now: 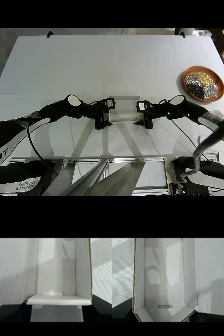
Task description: Fold the box and place the chain.
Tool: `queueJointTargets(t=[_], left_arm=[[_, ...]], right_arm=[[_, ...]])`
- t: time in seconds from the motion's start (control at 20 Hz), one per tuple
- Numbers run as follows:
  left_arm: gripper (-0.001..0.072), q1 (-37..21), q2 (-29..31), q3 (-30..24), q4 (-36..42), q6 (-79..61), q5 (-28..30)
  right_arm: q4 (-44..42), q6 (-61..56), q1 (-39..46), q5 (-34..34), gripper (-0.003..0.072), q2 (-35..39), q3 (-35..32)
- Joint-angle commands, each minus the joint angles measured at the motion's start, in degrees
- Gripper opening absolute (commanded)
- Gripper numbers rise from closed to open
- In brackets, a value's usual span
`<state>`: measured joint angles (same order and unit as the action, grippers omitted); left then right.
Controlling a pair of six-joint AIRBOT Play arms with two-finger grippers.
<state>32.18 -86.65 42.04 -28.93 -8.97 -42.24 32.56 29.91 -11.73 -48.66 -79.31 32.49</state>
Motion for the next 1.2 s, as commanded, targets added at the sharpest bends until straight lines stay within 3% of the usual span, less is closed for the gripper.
queueJointTargets(t=[0.0, 0.4, 0.55, 0.6, 0.7, 1.15], left_arm=[[0.0010, 0.0, 0.0, 0.0, 0.0, 0.0, 0.0], [0.0010, 0.0, 0.0, 0.0, 0.0, 0.0, 0.0], [0.0010, 0.0, 0.0, 0.0, 0.0, 0.0, 0.0], [0.0010, 0.0, 0.0, 0.0, 0.0, 0.0, 0.0], [0.0010, 0.0, 0.0, 0.0, 0.0, 0.0, 0.0], [0.0010, 0.0, 0.0, 0.0, 0.0, 0.0, 0.0]], right_arm=[[-0.1, 0.1, 0.0, -0.2, 0.0324, 0.0, 0.0], [-0.1, -0.1, 0.0, -1.5, 0.0284, 0.3, 0.0], [0.0, -4.2, 0.1, -1.1, 0.0594, 1.7, 0.0], [0.0, -4.8, 0.1, -0.7, 0.0638, 2.3, 0.0], [0.2, -6.6, 0.1, -0.7, 0.0684, 3.3, 0.0], [17.0, -25.9, 0.1, -1.1, 0.0687, 4.2, 0.0]])
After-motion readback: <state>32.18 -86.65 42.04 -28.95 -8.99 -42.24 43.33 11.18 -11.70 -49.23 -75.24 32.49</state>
